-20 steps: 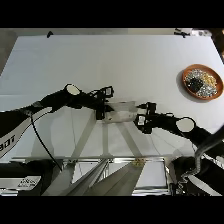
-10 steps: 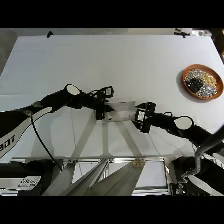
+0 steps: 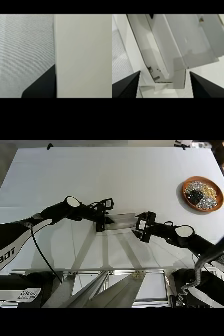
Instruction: Fold the box and place the chain.
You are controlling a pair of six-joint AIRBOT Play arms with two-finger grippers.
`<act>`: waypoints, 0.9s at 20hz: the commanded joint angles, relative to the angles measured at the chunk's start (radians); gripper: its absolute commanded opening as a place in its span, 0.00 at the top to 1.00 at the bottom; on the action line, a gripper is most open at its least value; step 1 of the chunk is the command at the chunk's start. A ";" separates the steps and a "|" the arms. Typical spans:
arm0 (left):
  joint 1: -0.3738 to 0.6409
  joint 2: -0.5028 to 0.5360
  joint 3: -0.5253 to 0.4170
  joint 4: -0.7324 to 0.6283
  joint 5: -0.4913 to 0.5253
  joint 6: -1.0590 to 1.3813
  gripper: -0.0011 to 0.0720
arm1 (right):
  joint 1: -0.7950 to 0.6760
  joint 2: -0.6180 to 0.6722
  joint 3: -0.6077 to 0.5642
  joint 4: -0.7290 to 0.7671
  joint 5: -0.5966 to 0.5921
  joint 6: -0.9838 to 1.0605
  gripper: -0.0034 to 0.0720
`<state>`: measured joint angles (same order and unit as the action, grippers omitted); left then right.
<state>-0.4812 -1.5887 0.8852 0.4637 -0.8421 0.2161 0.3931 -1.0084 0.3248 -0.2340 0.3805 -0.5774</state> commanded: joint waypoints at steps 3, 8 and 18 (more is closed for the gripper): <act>0.000 0.000 0.000 0.000 0.000 0.001 0.97 | -0.009 -0.035 0.003 0.033 0.028 -0.062 0.04; 0.000 0.000 0.000 0.000 0.000 0.001 0.97 | -0.019 -0.077 0.034 0.062 0.044 -0.061 0.04; 0.000 0.000 0.000 0.000 0.000 0.001 0.97 | -0.059 -0.149 0.066 0.058 0.196 -0.157 0.04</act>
